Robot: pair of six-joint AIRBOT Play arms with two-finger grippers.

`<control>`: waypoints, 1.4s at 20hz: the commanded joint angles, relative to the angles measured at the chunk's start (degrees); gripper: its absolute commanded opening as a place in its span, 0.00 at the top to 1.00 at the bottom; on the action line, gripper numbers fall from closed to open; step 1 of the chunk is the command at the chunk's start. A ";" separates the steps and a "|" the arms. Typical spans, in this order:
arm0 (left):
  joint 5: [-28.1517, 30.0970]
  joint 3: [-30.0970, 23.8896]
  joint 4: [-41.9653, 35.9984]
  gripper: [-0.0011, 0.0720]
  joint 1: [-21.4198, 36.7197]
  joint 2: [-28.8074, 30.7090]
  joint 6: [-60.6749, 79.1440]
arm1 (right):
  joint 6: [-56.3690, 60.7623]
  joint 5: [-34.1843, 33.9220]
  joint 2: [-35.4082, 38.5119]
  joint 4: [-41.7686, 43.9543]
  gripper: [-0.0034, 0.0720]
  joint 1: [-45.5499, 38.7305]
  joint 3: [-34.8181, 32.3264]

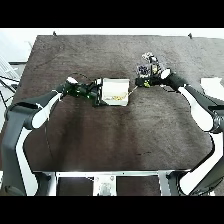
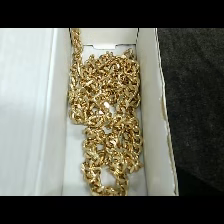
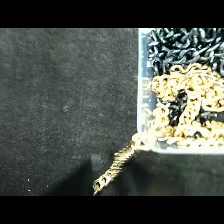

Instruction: Fold the box and place the chain.

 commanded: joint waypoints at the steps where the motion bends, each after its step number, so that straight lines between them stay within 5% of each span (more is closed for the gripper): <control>1: 0.07 0.00 0.02 0.59 -0.02 0.00 0.00 | -5.53 0.22 -0.31 2.38 0.94 -0.13 1.11; 7: 0.02 0.00 0.02 0.59 -0.02 0.00 0.00 | -3.78 0.20 12.07 -1.79 0.94 0.46 1.03; 17: -0.02 0.00 0.02 0.59 -0.02 0.02 -0.02 | 13.81 13.75 41.90 -37.70 0.94 16.06 1.05; 28: -0.02 0.00 0.02 0.59 -0.02 0.02 -0.02 | 20.02 17.97 46.31 -40.98 0.94 32.96 2.51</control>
